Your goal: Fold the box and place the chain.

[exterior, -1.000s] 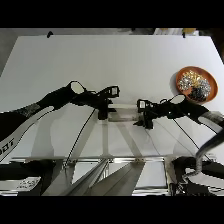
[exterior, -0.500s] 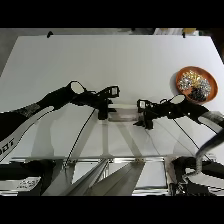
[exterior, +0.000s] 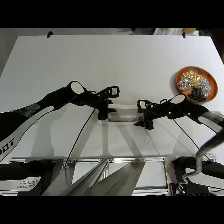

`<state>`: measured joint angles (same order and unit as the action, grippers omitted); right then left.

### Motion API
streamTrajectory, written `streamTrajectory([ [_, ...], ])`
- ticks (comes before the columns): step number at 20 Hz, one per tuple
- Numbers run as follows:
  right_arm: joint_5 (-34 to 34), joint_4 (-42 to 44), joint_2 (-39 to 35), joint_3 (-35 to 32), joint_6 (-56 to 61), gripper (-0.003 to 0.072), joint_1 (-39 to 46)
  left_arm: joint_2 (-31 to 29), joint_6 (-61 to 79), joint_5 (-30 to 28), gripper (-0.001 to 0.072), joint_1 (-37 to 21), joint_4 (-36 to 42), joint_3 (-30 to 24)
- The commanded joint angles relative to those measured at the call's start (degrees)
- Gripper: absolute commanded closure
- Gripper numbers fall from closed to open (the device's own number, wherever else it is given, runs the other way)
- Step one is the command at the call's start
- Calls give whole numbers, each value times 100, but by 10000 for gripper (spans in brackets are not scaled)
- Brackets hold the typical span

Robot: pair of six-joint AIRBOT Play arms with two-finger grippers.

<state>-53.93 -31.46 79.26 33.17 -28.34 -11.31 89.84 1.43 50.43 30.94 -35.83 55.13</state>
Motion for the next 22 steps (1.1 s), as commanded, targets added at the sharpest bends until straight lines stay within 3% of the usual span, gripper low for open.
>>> streamTrajectory([
  [1,-11,2,2,4,-4,289,-4,-2,0,-4,701,0,-2,-2],
  [8,-11,2,2,4,-4,289,-4,-4,-2,48,685,-17,-2,-2],
  [10,-11,2,2,4,-4,289,-4,-7,-2,96,395,-24,-24,-2],
  [11,-11,2,2,4,-4,289,-4,-20,-4,96,344,-24,-52,-2],
  [14,-13,2,2,4,-2,289,-4,-254,-227,92,344,-26,-614,-2],
  [20,-13,2,2,4,-4,289,-4,-1246,-2055,455,345,-26,-2680,-2],
  [21,-11,2,2,4,-4,289,-4,-1449,-2280,599,372,-24,-2872,-2],
  [22,-11,2,2,4,-4,289,-4,-1692,-2474,826,527,-24,-2977,-2],
])
